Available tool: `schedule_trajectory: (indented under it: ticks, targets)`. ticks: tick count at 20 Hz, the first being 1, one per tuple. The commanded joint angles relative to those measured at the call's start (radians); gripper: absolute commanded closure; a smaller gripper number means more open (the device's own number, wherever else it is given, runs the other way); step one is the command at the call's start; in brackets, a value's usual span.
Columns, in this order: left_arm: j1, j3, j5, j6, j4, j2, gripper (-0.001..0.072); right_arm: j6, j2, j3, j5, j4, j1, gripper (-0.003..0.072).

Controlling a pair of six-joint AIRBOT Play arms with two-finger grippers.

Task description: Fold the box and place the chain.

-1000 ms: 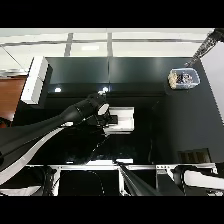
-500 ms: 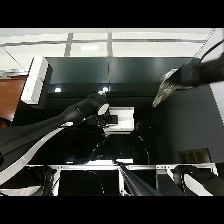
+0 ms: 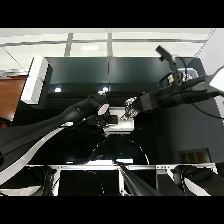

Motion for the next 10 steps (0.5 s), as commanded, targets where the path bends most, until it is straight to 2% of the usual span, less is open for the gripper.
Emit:
schedule_trajectory:
  ticks: [1,5,8,9,10]
  targets:
    - [0.0,0.001,0.0,0.0,0.0,0.0,0.0683,0.01,-0.01,-0.094,-0.106,-0.029,0.041,0.0676]
    - [0.0,0.001,0.0,0.0,0.0,0.0,0.0683,0.015,-0.031,-0.216,-0.203,-0.038,0.049,0.0676]
    - [0.0,0.001,0.0,0.0,0.0,0.0,0.0683,0.014,-0.083,-0.225,-0.246,-0.039,0.069,0.0673]
    - [0.0,0.001,0.0,0.0,0.0,0.0,0.0683,0.014,-0.098,-0.225,-0.255,-0.039,0.071,0.066]
    - [0.0,0.001,0.0,0.0,0.0,0.0,0.0683,0.015,-0.107,-0.225,-0.254,-0.042,0.07,0.0571]
